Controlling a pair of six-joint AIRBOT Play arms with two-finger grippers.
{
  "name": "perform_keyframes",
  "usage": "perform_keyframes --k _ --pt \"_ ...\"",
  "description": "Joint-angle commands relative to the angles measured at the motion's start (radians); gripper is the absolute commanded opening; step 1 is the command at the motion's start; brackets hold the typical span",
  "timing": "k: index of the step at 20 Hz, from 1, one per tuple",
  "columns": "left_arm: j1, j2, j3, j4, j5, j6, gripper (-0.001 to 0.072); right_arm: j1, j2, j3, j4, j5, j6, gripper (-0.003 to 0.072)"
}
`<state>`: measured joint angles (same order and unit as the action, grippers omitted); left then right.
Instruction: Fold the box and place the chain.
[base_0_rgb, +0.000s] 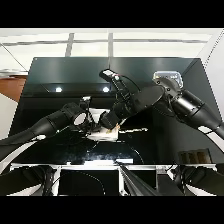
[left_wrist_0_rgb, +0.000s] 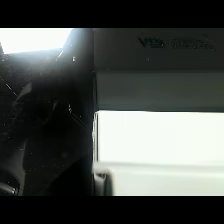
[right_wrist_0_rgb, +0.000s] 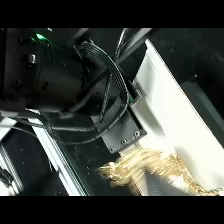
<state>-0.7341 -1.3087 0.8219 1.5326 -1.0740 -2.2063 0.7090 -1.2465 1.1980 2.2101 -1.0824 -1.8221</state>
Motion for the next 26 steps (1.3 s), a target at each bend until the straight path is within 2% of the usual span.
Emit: perform_keyframes --k 1,4,6,8,11,14,15,17,18,19,25,26 --pt "0.001 0.000 0.001 0.000 -0.002 0.000 0.0029 -0.042 0.007 0.000 -0.008 -0.097 0.016 0.0620" --pt "0.001 0.000 0.001 0.000 -0.001 0.000 0.0030 -0.180 0.066 -0.005 -0.117 -0.291 0.017 0.0620" --pt "0.001 0.000 0.001 0.000 -0.001 0.000 0.0029 -0.290 0.125 -0.068 -0.259 -0.276 0.054 0.0620" --pt "0.001 0.000 0.001 0.002 0.000 0.000 0.0029 -0.409 0.157 -0.185 -0.352 -0.123 0.166 0.0620" --pt "0.001 0.000 0.001 0.000 0.000 0.000 0.0030 -0.505 0.142 -0.361 -0.389 0.271 0.466 0.0621" --pt "0.001 0.000 0.001 0.000 0.001 0.000 0.0030 -0.514 0.024 -0.373 -0.390 0.539 0.657 0.0621" --pt "0.001 0.000 0.001 0.000 0.000 0.000 0.0029 -0.516 -0.029 -0.365 -0.391 0.589 0.727 0.0620" --pt "0.001 0.000 0.001 -0.002 -0.001 0.000 0.0029 -0.526 -0.130 -0.319 -0.415 0.597 0.845 0.0619" --pt "0.001 0.000 0.001 -0.006 -0.001 0.000 0.0030 -0.526 -0.172 -0.290 -0.415 0.595 0.866 0.0571" --pt "0.001 0.000 0.001 -0.008 -0.001 0.000 0.0030 -0.526 -0.200 -0.264 -0.415 0.599 0.866 0.0570" --pt "0.001 0.000 0.001 -0.016 -0.001 0.000 0.0030 -0.536 -0.286 -0.179 -0.435 0.597 0.895 0.0557" --pt "0.001 0.000 0.001 -0.016 -0.001 0.000 0.0029 -0.537 -0.288 -0.179 -0.445 0.600 0.895 0.0460"
